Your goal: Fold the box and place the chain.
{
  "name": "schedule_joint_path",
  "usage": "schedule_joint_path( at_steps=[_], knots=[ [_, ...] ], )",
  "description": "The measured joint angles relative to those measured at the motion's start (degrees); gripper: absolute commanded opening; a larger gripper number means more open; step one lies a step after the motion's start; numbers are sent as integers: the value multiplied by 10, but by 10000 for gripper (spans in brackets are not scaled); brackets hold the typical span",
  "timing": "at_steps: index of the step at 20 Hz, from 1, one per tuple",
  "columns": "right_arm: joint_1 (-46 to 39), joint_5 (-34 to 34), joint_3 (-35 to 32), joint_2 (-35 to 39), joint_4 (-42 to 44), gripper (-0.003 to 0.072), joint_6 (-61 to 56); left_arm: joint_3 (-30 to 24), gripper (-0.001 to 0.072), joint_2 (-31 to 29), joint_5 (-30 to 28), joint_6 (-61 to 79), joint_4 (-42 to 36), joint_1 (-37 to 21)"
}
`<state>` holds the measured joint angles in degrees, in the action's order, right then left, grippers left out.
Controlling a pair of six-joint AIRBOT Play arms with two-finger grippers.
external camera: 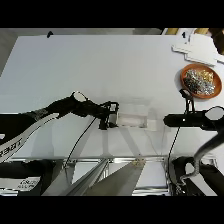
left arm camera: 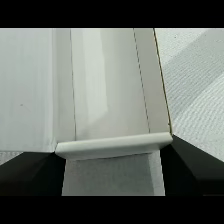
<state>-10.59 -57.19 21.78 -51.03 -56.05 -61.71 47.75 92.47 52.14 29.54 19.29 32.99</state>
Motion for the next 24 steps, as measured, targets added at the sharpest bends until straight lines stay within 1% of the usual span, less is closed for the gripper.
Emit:
schedule_joint_path(
  at_steps=[4, 8, 12, 17, 20, 23, 24],
  knots=[
    [-1, 24, -7, -7, 21, 16, -8, 0, 207, 0, 0, 0, 0, 0],
    [-1, 28, -10, -14, 20, 16, -20, 0, 207, 0, 0, 0, 0, 0],
    [-1, 29, -17, -41, 17, 16, -33, 0, 207, 0, 0, 0, 0, 0],
    [-1, 17, -20, -62, 47, 16, -26, 0, 207, 0, 0, 0, 0, 0],
    [-1, -5, -20, -64, 89, 20, 1, 0, 207, 0, 0, 0, 0, 0],
    [-1, -19, -20, -53, 125, 251, 21, 0, 207, 0, 0, 0, 0, 0],
    [-1, -26, -20, -47, 135, 261, 28, 0, 207, 0, 0, 0, 0, 0]
  ],
)
